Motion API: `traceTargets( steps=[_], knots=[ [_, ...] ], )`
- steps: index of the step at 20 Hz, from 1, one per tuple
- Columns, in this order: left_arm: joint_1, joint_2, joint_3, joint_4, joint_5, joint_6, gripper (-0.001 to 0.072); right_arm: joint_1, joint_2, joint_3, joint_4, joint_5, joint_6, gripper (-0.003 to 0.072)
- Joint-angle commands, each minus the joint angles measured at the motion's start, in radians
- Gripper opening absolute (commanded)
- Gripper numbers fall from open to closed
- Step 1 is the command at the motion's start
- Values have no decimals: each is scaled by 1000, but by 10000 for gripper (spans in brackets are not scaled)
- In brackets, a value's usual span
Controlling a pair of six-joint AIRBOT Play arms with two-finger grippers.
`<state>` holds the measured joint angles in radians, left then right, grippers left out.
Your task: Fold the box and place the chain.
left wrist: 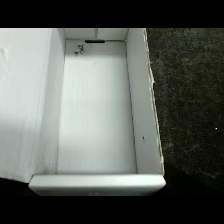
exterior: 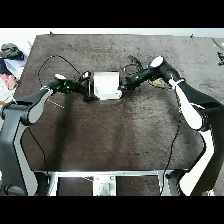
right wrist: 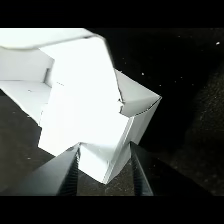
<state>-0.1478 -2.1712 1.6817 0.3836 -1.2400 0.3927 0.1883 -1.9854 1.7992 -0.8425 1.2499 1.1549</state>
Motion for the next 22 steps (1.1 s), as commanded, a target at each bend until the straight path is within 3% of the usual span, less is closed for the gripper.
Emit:
traceTargets(
  steps=[1,3,4,5,13,17,22],
  knots=[
    [1,0,0,0,0,0,351,44,1,27,-119,-15,60,368],
    [1,0,0,0,0,0,351,63,1,27,-135,-33,80,372],
    [1,0,0,0,0,0,351,70,1,27,-140,-50,86,514],
    [1,0,0,0,0,0,351,76,1,27,-151,-70,106,552],
    [1,0,0,0,-1,0,351,133,0,68,-306,-99,233,528],
    [1,0,0,0,-1,0,351,181,-6,100,-452,-76,311,530],
    [1,0,0,0,-1,0,351,200,-21,100,-474,-78,355,527]
  ],
)
